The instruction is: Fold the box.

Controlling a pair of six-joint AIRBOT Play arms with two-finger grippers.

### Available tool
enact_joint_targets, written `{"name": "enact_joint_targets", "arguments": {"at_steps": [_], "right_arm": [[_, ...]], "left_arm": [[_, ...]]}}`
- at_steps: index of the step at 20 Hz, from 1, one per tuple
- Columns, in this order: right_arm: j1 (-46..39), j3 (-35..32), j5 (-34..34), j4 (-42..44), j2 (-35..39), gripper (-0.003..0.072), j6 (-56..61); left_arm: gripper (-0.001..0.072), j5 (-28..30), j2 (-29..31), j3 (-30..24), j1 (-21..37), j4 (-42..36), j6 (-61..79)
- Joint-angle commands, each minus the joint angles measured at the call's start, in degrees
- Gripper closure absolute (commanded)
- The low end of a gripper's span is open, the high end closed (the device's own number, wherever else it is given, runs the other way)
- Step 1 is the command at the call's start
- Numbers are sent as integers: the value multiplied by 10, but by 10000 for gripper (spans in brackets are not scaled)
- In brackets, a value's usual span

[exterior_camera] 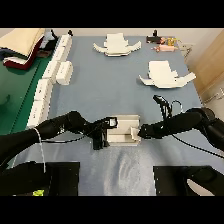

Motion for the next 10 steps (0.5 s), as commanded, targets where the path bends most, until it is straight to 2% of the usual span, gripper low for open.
{"name": "enact_joint_targets", "arguments": {"at_steps": [1,4,6,7,10], "right_arm": [[11,4,4,2,-14,157,-7],[43,5,17,1,-54,168,-7],[75,18,37,-26,-80,203,14],[91,31,38,-54,-94,236,37],[151,85,6,-184,-143,241,149]], "left_arm": [[257,0,0,0,0,0,0],[257,0,0,0,0,0,0],[257,0,0,0,0,0,0],[257,0,0,0,0,0,0],[257,0,0,0,0,0,0]]}}
